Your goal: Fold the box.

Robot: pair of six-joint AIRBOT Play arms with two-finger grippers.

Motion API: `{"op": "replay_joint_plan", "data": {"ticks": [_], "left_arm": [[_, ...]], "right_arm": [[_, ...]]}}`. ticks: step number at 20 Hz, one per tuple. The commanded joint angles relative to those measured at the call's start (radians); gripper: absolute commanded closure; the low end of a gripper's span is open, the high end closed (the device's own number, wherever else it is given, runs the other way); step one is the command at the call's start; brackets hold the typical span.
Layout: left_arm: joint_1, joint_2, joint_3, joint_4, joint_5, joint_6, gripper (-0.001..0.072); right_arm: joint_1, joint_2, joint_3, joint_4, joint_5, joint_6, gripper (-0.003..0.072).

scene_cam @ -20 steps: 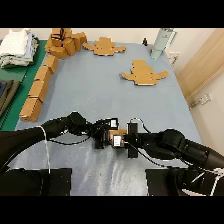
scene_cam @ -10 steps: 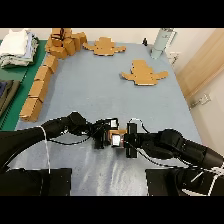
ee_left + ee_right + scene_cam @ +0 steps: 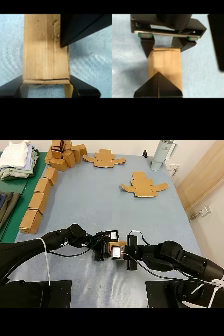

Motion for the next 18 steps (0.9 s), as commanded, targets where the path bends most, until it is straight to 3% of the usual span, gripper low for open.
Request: {"op": "replay_joint_plan", "data": {"ticks": [1,5,11,18], "left_arm": [[0.000,0.000,0.001,0.001,0.002,0.002,0.0220],[0.000,0.000,0.001,0.000,0.002,0.002,0.0220],[0.000,0.000,0.001,0.000,0.002,0.002,0.0220],[0.000,0.000,0.001,0.000,0.002,0.002,0.0220]], "right_arm": [[0.000,0.063,0.002,-0.016,0.000,0.020,0.0682],[0.000,0.142,0.002,-0.134,-0.089,0.148,0.0682],[0.000,0.143,0.002,-0.254,-0.193,0.324,0.0682],[-0.003,0.143,0.023,-0.376,-0.384,0.986,0.0682]]}}
